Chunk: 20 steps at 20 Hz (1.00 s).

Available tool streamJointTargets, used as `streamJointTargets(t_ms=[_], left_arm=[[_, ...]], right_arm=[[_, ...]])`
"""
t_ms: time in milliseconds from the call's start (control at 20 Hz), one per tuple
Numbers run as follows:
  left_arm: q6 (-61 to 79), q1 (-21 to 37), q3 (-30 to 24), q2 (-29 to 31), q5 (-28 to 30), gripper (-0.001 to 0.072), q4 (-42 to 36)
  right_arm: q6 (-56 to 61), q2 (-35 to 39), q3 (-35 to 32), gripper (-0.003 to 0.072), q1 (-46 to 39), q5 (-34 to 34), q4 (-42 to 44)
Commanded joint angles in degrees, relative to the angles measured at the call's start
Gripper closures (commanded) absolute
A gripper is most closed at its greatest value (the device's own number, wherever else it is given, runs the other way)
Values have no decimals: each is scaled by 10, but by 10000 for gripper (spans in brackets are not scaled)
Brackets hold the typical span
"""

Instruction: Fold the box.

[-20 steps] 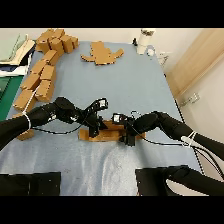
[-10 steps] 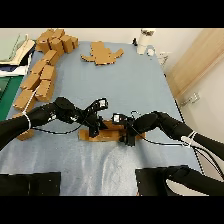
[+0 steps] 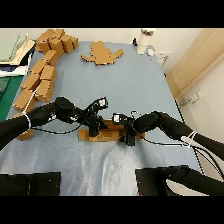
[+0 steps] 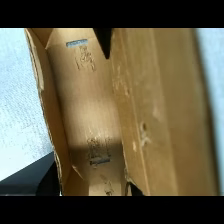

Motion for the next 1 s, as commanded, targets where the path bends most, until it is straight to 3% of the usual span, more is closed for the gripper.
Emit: streamJointTargets(t_ms=[0, 200, 250, 300, 350, 400, 550, 650, 750, 850, 900, 950], left_arm=[[0, 0, 0, 0, 0, 700, -2], [-2, 1, 0, 0, 5, 697, 1], [-14, 1, 0, 0, 6, 653, 2], [-18, 1, 0, 0, 12, 366, 2], [-41, 1, 0, 0, 19, 204, 2], [-60, 1, 0, 0, 27, 176, 3], [-137, 12, 0, 14, 20, 176, 57], [-228, 26, 0, 40, 5, 175, 141], [-336, 42, 0, 73, -38, 176, 218], [-418, 55, 0, 100, -116, 179, 246], [-452, 54, 0, 108, -153, 228, 252], [-490, 51, 0, 110, -188, 514, 252]], right_arm=[[0, 0, 0, 181, 0, 0, 0], [0, 0, 0, 181, 0, 0, -5], [0, 0, 0, 181, 0, 0, -5], [0, 0, 0, 181, 0, 0, -5], [0, 0, 0, 181, 0, 0, -5], [0, 0, 0, 181, 0, 0, -5], [0, 0, 0, 181, 0, 0, -9], [0, 0, 0, 181, 0, 1, -11], [0, 0, 0, 181, 0, 0, -11], [0, 0, 0, 181, 0, 0, -11], [0, 0, 0, 181, 0, 0, -11], [0, 0, 0, 181, 0, 0, -11]])
